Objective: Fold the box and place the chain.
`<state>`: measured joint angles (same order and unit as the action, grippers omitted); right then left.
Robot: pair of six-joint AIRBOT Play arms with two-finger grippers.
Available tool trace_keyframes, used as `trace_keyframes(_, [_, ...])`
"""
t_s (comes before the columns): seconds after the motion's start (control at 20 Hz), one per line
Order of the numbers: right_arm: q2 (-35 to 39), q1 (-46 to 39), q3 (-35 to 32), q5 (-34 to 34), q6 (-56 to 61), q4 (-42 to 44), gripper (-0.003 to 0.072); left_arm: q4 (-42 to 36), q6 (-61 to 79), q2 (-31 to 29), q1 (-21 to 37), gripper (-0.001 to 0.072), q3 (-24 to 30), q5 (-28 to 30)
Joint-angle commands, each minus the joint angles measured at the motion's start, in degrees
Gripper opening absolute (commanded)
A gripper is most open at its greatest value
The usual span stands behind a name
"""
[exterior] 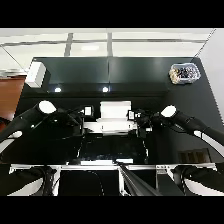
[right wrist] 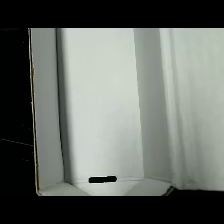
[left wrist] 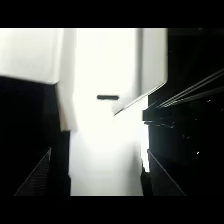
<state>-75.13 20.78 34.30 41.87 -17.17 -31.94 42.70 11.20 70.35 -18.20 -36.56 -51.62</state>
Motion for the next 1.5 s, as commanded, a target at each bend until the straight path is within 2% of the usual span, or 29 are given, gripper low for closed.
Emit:
trace_keyframes(0.0, [-0.02,0.04,0.04,0.04,0.00,0.00,0.0199,-5.25,2.56,4.26,-1.09,0.0665,-1.42,-1.25])
trace_keyframes(0.2, [-0.02,0.04,0.04,0.02,0.00,0.00,0.0199,-11.28,2.60,4.59,-1.46,0.0520,-1.42,-1.29])
trace_keyframes(0.4, [-0.02,0.04,0.04,0.02,-0.02,0.00,0.0198,-11.28,2.58,4.85,-2.86,0.0260,-1.42,-1.53])
trace_keyframes(0.5, [-0.02,0.04,0.04,0.04,0.00,0.02,0.0199,-11.28,2.58,4.90,-3.52,0.0251,-1.42,-0.92])
trace_keyframes(0.55, [-0.02,0.04,0.04,0.04,0.00,0.00,0.0199,-11.23,2.58,4.90,-3.89,0.0212,-1.42,-0.11])
trace_keyframes(0.9, [-0.02,0.04,0.04,0.04,0.00,0.00,0.0199,-11.87,2.47,4.90,-8.35,0.0216,-1.42,6.40])
trace_keyframes(1.1, [-0.02,0.04,0.04,0.02,0.00,0.02,0.0199,-11.96,1.84,4.90,-8.33,0.0215,-1.42,6.49])
trace_keyframes(1.15, [-0.02,0.04,0.04,0.02,0.00,0.02,0.0198,-11.96,1.22,4.90,-8.37,0.0199,-1.42,6.45])
trace_keyframes(1.2, [-0.02,0.04,0.04,0.00,0.02,0.02,0.0199,-11.93,0.11,4.90,-8.37,0.0129,-1.42,6.40])
trace_keyframes(1.3, [-0.02,0.04,0.04,-0.13,0.04,0.20,0.0198,-11.96,-0.07,4.90,-8.39,0.0133,-1.42,6.36])
trace_keyframes(1.35, [-0.02,0.04,0.04,-0.13,0.04,0.17,0.0199,-11.93,-0.07,4.90,-8.59,0.0235,-1.42,6.67])
trace_keyframes(1.4, [-0.02,0.04,0.04,-0.13,0.04,0.20,0.0199,-12.02,-0.07,4.90,-8.76,0.0394,-1.42,7.63])
trace_keyframes(1.45, [-0.02,0.04,0.04,-0.13,0.04,0.20,0.0199,-12.09,-0.11,4.90,-8.98,0.0422,-1.49,7.93])
